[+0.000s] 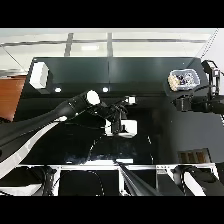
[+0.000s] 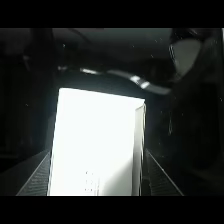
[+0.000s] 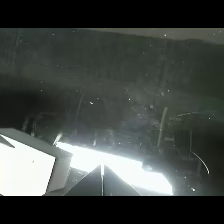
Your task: Fold the box and place the chain.
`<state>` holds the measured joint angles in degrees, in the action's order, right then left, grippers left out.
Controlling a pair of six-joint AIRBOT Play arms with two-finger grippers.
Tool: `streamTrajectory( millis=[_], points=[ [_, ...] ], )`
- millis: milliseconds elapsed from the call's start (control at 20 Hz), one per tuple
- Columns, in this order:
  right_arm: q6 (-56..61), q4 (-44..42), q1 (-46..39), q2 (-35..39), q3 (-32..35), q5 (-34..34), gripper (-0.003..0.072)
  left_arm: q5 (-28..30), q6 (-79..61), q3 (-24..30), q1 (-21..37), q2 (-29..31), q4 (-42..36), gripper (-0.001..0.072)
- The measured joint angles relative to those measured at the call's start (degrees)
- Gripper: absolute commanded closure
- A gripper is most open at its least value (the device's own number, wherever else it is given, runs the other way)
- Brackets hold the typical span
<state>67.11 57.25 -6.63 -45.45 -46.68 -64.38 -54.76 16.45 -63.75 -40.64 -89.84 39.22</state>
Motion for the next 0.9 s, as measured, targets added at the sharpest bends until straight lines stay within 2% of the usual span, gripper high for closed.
streamTrajectory(
  millis=[500,700,750,850,900],
  points=[
    [0.0,0.0,0.0,0.0,0.0,0.2,0.0671,-1.4,-3.0,-0.6,-1.7,0.0,6.5,0.0001],
    [0.0,0.0,0.0,0.0,0.0,0.2,0.0671,-0.5,-3.0,-0.6,-3.8,-0.9,13.4,0.0005],
    [-0.1,0.0,0.0,0.0,0.0,0.2,0.0671,0.1,-2.5,-0.6,-4.4,-1.2,14.8,0.0043],
    [-0.1,0.0,0.0,0.0,0.0,0.3,0.0671,1.4,-0.1,-0.6,-5.1,-1.3,16.5,0.0342],
    [-0.1,0.0,0.0,0.0,0.0,0.3,0.0671,1.9,1.4,-0.7,-5.3,-1.0,17.2,0.036]
  ],
)
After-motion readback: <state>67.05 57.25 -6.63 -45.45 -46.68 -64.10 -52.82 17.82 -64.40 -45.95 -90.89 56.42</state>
